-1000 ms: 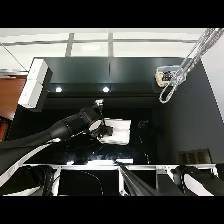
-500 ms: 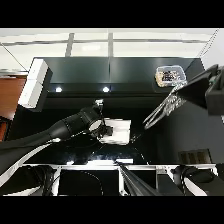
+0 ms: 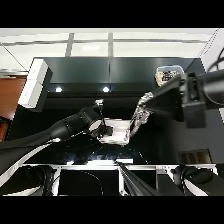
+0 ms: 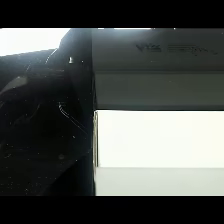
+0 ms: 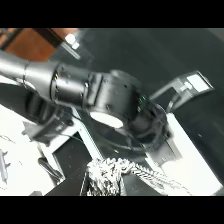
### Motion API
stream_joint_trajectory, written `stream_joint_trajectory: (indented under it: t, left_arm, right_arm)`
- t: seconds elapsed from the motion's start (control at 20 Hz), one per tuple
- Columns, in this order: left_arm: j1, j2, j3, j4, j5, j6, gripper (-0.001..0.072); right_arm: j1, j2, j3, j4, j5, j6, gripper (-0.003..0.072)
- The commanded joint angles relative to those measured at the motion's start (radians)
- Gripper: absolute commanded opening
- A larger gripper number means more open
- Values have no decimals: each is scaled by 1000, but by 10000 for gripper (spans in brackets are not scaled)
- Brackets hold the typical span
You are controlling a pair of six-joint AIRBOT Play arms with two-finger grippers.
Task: Fold the box and place the chain.
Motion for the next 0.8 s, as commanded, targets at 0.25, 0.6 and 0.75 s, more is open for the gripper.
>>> stream_joint_trajectory:
  t: [0.25,0.6,0.75]
  left_arm:
    - [0,-1,0,0,0,0,27]
    - [0,-1,0,0,0,0,26]
    - [0,-1,0,0,0,0,27]
  right_arm:
    - [27,-50,-145,20,-86,2,6]
    - [35,-50,-267,-40,-113,2,6]
    - [37,-50,-303,-89,-127,2,6]
